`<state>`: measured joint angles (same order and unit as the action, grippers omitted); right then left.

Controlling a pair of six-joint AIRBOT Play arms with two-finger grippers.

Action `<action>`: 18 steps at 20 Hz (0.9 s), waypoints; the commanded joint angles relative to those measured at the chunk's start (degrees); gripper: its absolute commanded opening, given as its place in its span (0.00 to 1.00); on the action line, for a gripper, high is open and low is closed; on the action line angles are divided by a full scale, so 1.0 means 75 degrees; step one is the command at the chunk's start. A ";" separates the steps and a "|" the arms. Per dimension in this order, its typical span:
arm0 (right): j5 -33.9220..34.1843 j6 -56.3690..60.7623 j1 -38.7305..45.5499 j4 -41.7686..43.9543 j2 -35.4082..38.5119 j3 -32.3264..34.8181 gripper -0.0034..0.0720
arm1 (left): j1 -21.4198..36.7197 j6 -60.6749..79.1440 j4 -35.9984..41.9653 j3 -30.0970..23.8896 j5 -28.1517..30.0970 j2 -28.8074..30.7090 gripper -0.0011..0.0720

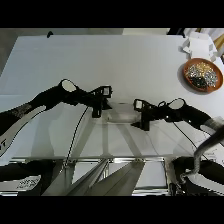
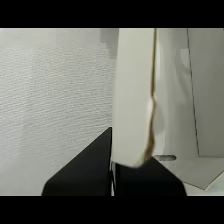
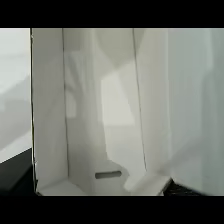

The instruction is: Fold the box and place the chain.

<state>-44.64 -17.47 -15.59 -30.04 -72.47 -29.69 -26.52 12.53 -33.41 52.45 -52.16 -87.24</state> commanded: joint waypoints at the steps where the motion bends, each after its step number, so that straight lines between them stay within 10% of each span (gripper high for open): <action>1: -0.0431 0.0527 0.0539 -0.0388 0.0402 -0.0009 0.96 | 0.0000 0.0012 -0.0009 0.0003 -0.0012 0.0000 0.02; 18: -0.0516 -0.1577 0.0784 0.1198 -0.0662 -0.0006 0.98 | 0.0000 0.0012 -0.0006 0.0003 0.0009 -0.0003 0.03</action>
<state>-48.64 -25.19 -9.74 -24.62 -76.20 -29.69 -26.52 12.62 -33.47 52.45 -52.12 -87.24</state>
